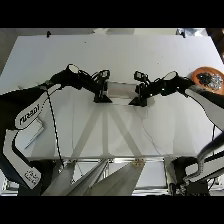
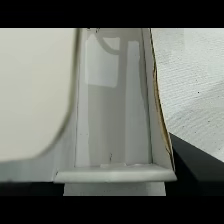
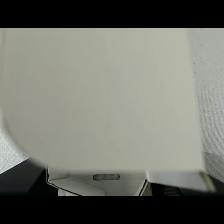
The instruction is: Fold the box and place the chain.
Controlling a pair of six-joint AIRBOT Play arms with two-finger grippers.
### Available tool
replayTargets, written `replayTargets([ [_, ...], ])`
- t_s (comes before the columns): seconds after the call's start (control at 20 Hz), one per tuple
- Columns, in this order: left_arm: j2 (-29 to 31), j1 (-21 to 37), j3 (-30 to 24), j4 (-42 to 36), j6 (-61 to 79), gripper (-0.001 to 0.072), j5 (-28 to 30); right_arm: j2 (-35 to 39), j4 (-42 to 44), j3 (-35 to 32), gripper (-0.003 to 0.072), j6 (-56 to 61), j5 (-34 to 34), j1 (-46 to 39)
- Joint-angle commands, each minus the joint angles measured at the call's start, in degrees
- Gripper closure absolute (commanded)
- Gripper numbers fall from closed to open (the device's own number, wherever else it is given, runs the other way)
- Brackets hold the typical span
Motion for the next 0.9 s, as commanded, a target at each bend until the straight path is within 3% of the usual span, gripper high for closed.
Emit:
replayTargets([
  [0.0, -0.04, -0.07, -0.02, 0.24, -0.13, 0.0314, 0.22, -0.04, 0.04, 0.0, 0.0287, 0.07, 0.02, 0.02],
  [0.85, -0.04, -0.07, -0.02, 0.22, -0.13, 0.0314, 0.2, -0.04, 0.7, 0.0, 0.0288, 0.07, 0.04, 0.02],
])
